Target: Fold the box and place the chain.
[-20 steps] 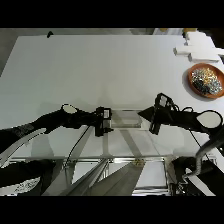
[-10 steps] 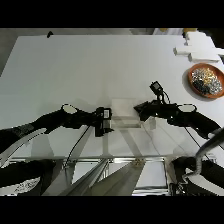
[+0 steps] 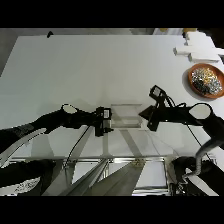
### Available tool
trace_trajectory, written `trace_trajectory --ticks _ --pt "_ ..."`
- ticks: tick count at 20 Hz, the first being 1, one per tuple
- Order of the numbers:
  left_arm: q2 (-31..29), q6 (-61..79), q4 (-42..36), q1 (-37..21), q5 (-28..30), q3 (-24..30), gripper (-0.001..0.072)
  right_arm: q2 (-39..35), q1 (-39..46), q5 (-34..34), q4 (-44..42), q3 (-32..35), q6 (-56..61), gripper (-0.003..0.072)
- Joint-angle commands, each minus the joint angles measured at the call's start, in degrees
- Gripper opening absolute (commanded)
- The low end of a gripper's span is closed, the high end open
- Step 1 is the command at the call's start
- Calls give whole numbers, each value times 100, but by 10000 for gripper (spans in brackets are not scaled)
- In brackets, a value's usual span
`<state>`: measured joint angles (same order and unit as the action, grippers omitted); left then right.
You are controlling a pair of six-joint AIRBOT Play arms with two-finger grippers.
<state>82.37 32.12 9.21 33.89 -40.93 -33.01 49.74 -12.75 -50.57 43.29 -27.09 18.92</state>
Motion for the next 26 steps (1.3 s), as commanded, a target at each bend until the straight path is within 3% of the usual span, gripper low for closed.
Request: trace_trajectory --ticks 1,3,4,5,6,7,9,12,14,19,26 --pt "-2 -4 4 2 -4 2 74 -387 0 -1062 1963 -15 -186 13" --pt "-2 -4 4 2 -4 2 74 -382 0 -1047 2135 63 -1333 16" --pt "-2 -4 4 2 -2 2 74 -358 0 -1036 2122 72 -1740 73" --pt "-2 -4 4 2 -4 2 74 -317 0 -944 2107 72 -1902 210" --pt "-2 -4 7 2 -4 2 74 -267 2 -793 2098 76 -1932 234" --pt "-2 -4 4 2 -4 2 74 -210 2 -656 2094 79 -1930 222" --pt "-2 -4 7 2 -4 2 74 -13 2 -546 1958 81 -1980 14" --pt "-2 -4 7 2 -4 2 74 413 2 -337 1519 81 -2363 17" --pt "-2 -4 4 2 -2 2 74 614 2 -96 1082 81 -2393 131" --pt "-2 -4 7 2 -4 2 74 863 2 -26 439 120 -3001 111" --pt "-2 -4 7 2 -4 2 74 1163 -227 63 -4 122 -2999 107"
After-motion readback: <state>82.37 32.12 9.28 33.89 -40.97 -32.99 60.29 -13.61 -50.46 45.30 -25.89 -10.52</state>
